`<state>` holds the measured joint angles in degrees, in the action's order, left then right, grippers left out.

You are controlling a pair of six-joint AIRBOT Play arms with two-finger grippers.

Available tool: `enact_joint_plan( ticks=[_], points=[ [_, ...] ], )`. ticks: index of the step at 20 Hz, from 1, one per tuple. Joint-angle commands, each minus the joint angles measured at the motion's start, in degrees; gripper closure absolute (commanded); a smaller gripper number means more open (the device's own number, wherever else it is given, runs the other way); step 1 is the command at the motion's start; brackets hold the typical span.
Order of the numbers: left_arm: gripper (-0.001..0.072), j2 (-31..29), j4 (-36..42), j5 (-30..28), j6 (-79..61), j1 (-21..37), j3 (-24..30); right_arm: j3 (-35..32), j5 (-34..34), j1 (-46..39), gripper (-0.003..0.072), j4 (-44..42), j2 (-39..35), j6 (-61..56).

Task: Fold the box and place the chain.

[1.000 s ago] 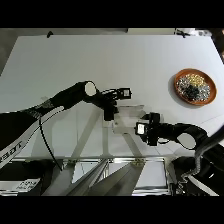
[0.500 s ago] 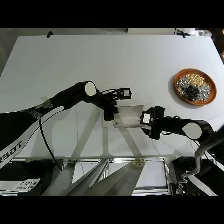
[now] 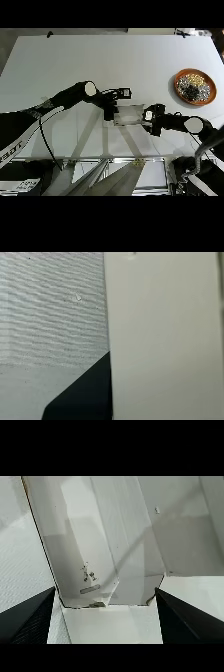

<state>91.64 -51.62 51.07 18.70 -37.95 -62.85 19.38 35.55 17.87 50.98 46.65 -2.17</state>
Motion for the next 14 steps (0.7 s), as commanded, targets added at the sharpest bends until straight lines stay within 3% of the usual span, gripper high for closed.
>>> enact_joint_plan(
  ticks=[1, 14],
  points=[
    [0.0699, 0.0, 0.0, 0.2, 0.0, 0.0, 0.0, 0.0, -0.4, -1.6, -0.0016, -1.5, 0.8, 2.3],
    [0.0699, 0.0, 0.0, 0.2, 0.0, 0.0, 0.0, 0.6, 1.0, -4.0, -0.0016, -9.9, 4.7, 14.3]
  ],
)
